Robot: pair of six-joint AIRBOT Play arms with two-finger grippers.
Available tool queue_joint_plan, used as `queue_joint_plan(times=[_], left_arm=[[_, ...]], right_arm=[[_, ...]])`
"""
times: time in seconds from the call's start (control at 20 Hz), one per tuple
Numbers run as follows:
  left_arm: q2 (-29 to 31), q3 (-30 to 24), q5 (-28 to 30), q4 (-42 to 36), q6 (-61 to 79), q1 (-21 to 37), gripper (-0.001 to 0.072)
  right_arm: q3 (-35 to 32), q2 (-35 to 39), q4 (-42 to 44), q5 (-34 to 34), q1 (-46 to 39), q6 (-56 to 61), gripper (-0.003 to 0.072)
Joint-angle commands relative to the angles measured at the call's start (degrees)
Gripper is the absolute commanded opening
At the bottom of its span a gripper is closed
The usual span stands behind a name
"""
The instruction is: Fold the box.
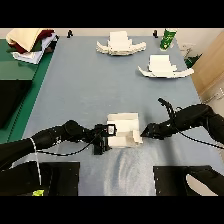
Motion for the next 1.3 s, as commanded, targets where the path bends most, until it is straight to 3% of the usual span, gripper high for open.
queue_joint_plan(times=[0.0,0.15,0.25,0.45,0.8,1.25], left_arm=[[0.04,0.04,0.02,0.0,0.04,0.0,0.0514],[0.04,0.04,0.02,0.0,0.04,0.0,0.0514],[0.04,0.04,0.02,0.0,0.02,0.0,0.0514],[0.04,0.04,0.02,0.0,0.02,0.0,0.0514],[0.04,0.04,0.02,0.0,0.02,0.0,0.0514],[0.04,0.04,0.02,0.0,0.04,0.0,0.0514]], right_arm=[[0.57,-0.09,-0.02,1.79,4.48,-0.04,0.0383],[1.84,-0.11,-3.15,8.17,10.27,0.92,0.0383],[3.54,-0.13,-11.65,10.47,14.91,8.57,0.0383],[7.65,-1.42,-28.28,10.23,24.3,26.93,0.0383],[16.17,-10.14,-43.21,4.7,36.79,46.88,0.0382],[18.75,-18.73,-44.59,2.82,39.71,55.36,0.0382]])
